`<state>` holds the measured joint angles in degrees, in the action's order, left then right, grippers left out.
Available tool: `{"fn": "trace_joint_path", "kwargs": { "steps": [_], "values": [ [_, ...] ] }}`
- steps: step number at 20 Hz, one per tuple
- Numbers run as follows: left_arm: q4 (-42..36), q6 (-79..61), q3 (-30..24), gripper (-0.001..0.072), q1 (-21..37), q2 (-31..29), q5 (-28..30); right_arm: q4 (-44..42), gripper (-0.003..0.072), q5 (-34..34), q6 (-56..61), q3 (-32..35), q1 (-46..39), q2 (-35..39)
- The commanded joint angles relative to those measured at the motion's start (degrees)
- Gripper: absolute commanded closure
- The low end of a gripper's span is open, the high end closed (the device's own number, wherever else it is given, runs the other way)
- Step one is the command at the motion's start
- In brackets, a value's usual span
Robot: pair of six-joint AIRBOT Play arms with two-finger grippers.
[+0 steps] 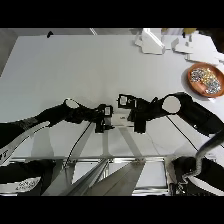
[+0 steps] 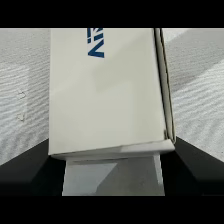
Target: Fold the box and place the chain.
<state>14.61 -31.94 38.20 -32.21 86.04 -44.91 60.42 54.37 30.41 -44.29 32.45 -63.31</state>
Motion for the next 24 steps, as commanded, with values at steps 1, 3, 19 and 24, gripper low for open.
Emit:
{"fn": "trace_joint_path", "kwargs": {
  "steps": [1, 3, 19, 24],
  "values": [
    [0.0, 0.02, 0.0, 0.0456, -0.02, -0.04, 0.09, -1.31, 0.0668, 0.28, 0.57, 0.04, -0.48, -1.84],
    [-0.02, 0.02, 0.0, 0.0456, -0.02, -0.04, 0.09, -1.29, 0.0668, 1.57, 0.57, 0.04, -0.48, -2.51],
    [0.0, 0.02, 0.0, 0.0456, -0.02, -0.04, 0.09, -1.11, 0.0668, 0.5, -0.26, 3.17, 0.11, -5.4],
    [0.0, 0.02, 0.0, 0.0456, -0.02, -0.04, 0.07, 0.39, 0.0668, -1.46, 4.5, 2.6, -2.36, 1.6]
  ]
}}
